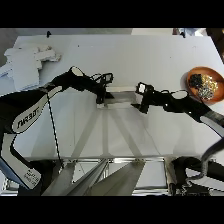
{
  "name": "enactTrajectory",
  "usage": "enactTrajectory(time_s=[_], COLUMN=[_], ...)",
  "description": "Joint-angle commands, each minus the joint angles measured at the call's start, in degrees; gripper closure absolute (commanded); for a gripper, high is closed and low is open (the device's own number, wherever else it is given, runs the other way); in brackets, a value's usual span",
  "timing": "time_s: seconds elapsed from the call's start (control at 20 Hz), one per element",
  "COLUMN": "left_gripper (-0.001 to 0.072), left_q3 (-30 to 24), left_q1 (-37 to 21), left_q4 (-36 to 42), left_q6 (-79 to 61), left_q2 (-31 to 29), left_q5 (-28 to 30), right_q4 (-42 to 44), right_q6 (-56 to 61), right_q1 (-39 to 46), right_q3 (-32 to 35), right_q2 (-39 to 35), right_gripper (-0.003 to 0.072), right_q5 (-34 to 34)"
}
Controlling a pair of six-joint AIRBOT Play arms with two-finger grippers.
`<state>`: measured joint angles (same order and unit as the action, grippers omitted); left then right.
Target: Fold the box and place the chain.
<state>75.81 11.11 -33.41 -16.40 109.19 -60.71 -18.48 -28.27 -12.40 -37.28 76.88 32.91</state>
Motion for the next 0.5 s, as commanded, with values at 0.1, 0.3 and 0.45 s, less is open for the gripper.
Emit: enactTrajectory(time_s=[0.1,0.3,0.45], left_gripper=[0.0691,0.0692,0.0692], left_q3=[-0.02,-0.04,-0.02], left_q1=[0.04,0.04,0.04], left_q4=[-0.07,-0.07,-0.07], left_q6=[-0.09,-0.09,-0.09], left_q2=[0.02,0.02,0.02], left_q5=[-0.37,-0.37,-0.37], right_q4=[-6.01,-7.28,-8.5], right_q6=[1.29,1.4,2.19], right_q1=[2.91,2.89,2.86], right_q3=[-5.33,-7.54,-8.79], right_q2=[3.82,6.84,9.38], right_gripper=[-0.0007,-0.0007,-0.0007], right_q5=[12.17,12.9,15.06])
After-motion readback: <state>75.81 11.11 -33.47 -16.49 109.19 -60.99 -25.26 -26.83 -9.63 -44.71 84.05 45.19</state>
